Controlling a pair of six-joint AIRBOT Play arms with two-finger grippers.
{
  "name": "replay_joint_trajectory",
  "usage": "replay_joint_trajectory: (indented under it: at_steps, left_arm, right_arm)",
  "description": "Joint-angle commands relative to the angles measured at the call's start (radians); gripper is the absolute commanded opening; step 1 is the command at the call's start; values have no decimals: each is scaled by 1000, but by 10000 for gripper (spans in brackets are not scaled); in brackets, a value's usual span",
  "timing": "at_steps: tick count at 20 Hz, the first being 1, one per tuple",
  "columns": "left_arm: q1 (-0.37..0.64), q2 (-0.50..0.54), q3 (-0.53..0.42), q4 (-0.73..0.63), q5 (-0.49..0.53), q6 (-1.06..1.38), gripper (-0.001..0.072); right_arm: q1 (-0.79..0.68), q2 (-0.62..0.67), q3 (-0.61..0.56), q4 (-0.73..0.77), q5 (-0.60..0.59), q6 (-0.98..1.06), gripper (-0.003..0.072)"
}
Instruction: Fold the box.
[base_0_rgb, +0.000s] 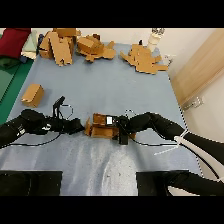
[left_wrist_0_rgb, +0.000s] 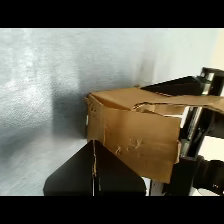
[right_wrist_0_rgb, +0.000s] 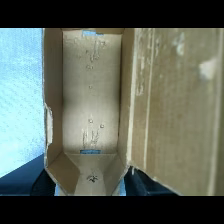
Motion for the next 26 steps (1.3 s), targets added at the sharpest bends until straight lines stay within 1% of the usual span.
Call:
replay_joint_trajectory:
  at_steps: [1,3,5,6,7,14,16,18,21,23,26]
  left_arm:
    - [1,-1,1,-54,-13,78,13]
    - [0,-1,1,-48,-39,122,13]
    - [0,-1,3,-42,-39,126,14]
    - [0,-1,7,-36,-32,126,125]
    - [0,-1,13,-37,-26,122,287]
    - [0,-1,37,-35,-24,120,292]
    - [-9,-1,39,-31,-24,128,402]
    - [-39,-1,41,-16,-22,134,409]
    - [-98,-1,74,93,23,49,409]
    - [-143,-1,107,204,72,-57,409]
    - [-201,-1,158,365,90,-240,409]
  right_arm:
    - [0,0,0,0,0,0,521]
    - [0,0,0,0,0,0,521]
    - [0,0,0,0,0,0,521]
    - [0,0,0,0,0,0,521]
    - [0,0,0,0,0,0,521]
    - [0,0,0,0,0,0,521]
    - [0,0,0,0,0,0,521]
    - [0,0,0,0,0,0,521]
    - [0,0,0,0,0,0,521]
    - [0,0,0,0,0,0,521]
    - [0,0,0,0,0,0,521]
